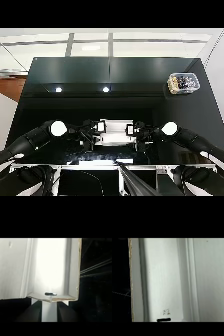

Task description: Fold the box and place the chain.

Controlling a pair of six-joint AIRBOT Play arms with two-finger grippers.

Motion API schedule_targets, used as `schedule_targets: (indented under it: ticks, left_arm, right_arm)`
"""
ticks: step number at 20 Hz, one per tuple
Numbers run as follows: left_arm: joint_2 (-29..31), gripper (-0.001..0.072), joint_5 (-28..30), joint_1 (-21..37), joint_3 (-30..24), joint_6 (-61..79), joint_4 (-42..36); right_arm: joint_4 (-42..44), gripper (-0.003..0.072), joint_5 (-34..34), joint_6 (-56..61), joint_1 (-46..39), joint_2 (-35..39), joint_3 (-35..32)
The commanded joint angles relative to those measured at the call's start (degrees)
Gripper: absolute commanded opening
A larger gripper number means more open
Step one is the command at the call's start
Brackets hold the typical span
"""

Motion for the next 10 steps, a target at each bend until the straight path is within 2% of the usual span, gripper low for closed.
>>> schedule_targets:
  ticks: [1, 4, 6, 10]
  left_arm:
    - [-0.07, 0.0163, 0.24, -0.04, 0.00, 0.00, -1.68]
    - [-0.07, 0.0160, 0.61, -0.07, 0.00, 0.00, -3.87]
    - [-0.09, 0.0095, 0.61, -0.04, 0.00, 0.02, -4.59]
    - [-1.53, 0.0092, 1.84, -0.87, 0.00, 0.02, -6.64]
  right_arm:
    - [0.02, 0.0486, 0.00, 0.02, -0.04, 0.00, -0.02]
    - [0.02, 0.0486, 0.00, 0.00, -0.04, 0.00, -0.02]
    - [0.02, 0.0486, 0.00, 0.00, -0.04, 0.00, -0.02]
    - [0.02, 0.0486, 0.00, 0.00, -0.04, 0.00, -0.04]
